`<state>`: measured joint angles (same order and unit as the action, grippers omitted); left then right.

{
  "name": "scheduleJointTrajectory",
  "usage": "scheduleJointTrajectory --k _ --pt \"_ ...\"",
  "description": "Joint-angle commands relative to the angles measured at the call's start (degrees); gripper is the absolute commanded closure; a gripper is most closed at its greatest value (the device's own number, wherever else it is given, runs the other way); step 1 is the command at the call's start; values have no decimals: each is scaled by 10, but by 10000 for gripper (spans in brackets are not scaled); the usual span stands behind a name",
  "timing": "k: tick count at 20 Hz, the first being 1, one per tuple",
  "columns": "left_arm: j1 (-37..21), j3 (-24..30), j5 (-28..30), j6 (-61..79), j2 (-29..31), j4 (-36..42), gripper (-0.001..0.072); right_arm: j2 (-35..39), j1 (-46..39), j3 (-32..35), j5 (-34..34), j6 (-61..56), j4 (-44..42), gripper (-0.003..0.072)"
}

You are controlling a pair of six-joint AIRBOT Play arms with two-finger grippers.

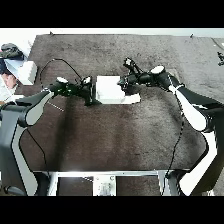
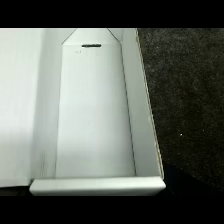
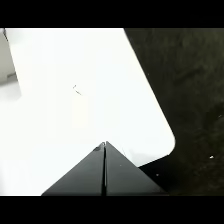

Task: Fold the box and place the chain.

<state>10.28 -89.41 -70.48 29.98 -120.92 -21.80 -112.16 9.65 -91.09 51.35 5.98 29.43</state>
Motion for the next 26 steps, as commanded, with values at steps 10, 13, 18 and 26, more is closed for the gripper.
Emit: scheduleJointTrajectory --k 10,13,18,26 --pt "0 0 0 1 0 -1 240 3 0 0 2 9 12 674" --pt "0 0 0 1 0 -1 240 44 -2 0 10 8 17 673" --pt "0 0 0 1 0 -1 239 114 -29 0 137 -8 71 673" --pt "0 0 0 1 0 -1 240 119 -34 62 145 4 219 -21"
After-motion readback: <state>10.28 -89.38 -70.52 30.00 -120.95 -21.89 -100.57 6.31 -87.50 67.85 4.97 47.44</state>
